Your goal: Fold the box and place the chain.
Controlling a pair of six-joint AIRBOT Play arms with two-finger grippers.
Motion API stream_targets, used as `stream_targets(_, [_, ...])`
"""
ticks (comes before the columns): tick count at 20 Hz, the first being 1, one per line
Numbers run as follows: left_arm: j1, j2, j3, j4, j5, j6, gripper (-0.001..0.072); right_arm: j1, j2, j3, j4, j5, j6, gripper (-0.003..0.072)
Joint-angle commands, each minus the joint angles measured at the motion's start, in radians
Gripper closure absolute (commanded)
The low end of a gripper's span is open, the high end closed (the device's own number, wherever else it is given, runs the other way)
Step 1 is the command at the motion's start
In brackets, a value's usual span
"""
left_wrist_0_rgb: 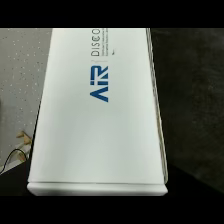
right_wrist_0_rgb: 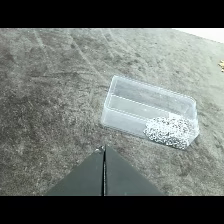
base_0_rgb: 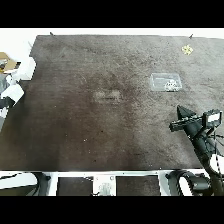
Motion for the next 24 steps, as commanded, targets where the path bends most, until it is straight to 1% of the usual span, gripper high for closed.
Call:
stream_targets(1, [0.001,-0.024,-0.001,0.014,0.027,0.044,0.0704,0.000,0.000,-0.001,0.000,-0.002,0.000,0.0683])
stream_targets(3, [0.001,-0.024,-0.001,0.005,0.003,0.111,0.0705,0.000,0.000,-0.001,0.000,0.000,0.001,0.0683])
stream_targets(6, [0.001,-0.024,-0.001,0.006,-0.016,0.130,0.0705,0.000,0.000,-0.001,0.000,-0.002,0.001,0.0683])
stream_targets(11, [0.001,-0.024,-0.001,-0.010,-0.023,0.129,0.0702,0.000,0.000,-0.001,0.000,-0.002,0.000,0.0683])
stream_targets(14, [0.001,-0.026,-0.001,-0.011,-0.008,0.093,0.0702,0.000,0.000,-0.001,0.000,-0.004,0.001,0.0683])
stream_targets(17, [0.001,-0.048,-0.001,-0.013,-0.029,0.078,0.0702,0.000,0.000,-0.001,0.000,-0.004,0.001,0.0683])
stream_targets(21, [0.001,-0.057,-0.001,-0.013,-0.020,0.077,0.0696,0.000,0.000,0.000,0.000,-0.004,0.000,0.0683])
stream_targets(22, [0.001,-0.057,-0.001,-0.012,-0.019,0.077,0.0471,0.000,0.000,0.000,0.001,-0.004,0.000,0.0683])
stream_targets(23, [0.001,-0.057,-0.001,-0.013,-0.018,0.077,0.0194,0.000,0.000,0.000,0.000,-0.004,0.000,0.0683])
stream_targets(24, [0.001,-0.056,-0.001,-0.012,-0.018,0.077,0.0191,0.000,0.000,0.000,0.001,-0.004,0.001,0.0683])
